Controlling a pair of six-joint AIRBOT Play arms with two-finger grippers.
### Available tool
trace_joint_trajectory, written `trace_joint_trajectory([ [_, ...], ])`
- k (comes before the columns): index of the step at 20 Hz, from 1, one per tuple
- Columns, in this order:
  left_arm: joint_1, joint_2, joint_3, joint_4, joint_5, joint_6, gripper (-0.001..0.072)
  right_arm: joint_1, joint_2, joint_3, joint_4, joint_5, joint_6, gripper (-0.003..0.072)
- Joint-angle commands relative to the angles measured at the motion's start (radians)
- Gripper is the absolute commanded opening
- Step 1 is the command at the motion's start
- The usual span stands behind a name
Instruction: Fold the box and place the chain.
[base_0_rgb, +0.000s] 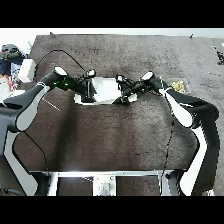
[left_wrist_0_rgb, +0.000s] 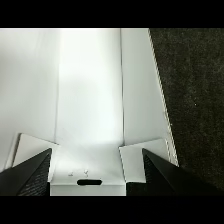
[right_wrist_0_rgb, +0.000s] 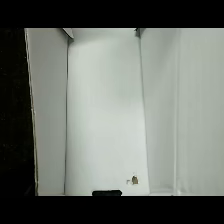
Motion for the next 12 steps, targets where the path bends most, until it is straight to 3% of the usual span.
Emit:
trace_joint_trajectory([
  [1, 0.001, -0.001, 0.000, 0.016, 0.003, -0.005, 0.0706, 0.000, 0.000, 0.000, 0.000, 0.000, 0.000, 0.0459],
  [5, 0.004, 0.020, 0.008, 0.108, -0.035, -0.018, 0.0035, 0.000, 0.000, 0.000, 0.000, 0.000, 0.000, 0.0458],
  [12, 0.109, 0.160, 0.006, 0.089, -0.040, -0.252, 0.0006, 0.000, 0.000, 0.000, 0.000, 0.000, 0.000, 0.0459],
])
